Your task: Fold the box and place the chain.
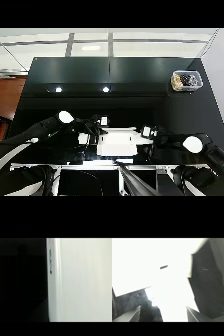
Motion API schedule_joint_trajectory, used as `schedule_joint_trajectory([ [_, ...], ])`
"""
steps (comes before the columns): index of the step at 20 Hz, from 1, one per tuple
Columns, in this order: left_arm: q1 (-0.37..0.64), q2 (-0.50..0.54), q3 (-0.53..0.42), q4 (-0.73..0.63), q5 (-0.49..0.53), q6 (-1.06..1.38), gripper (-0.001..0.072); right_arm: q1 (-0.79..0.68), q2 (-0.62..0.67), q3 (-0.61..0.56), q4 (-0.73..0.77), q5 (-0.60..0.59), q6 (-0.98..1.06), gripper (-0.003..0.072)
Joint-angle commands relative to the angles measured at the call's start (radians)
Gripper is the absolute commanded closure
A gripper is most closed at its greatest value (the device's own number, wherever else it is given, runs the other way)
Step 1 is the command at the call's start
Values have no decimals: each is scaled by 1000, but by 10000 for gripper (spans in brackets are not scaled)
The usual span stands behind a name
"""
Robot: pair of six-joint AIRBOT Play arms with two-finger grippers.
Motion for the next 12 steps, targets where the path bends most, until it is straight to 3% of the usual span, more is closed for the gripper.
schedule_joint_trajectory([
  [1,0,-1,1,3,-1,-14,680,47,-73,-3,-1,-3,-90,26],
  [5,-1,-5,0,117,0,-110,681,47,-87,-3,0,-15,-106,26],
  [12,-1,-9,1,127,10,-122,681,47,-89,-3,31,-26,-109,26],
])
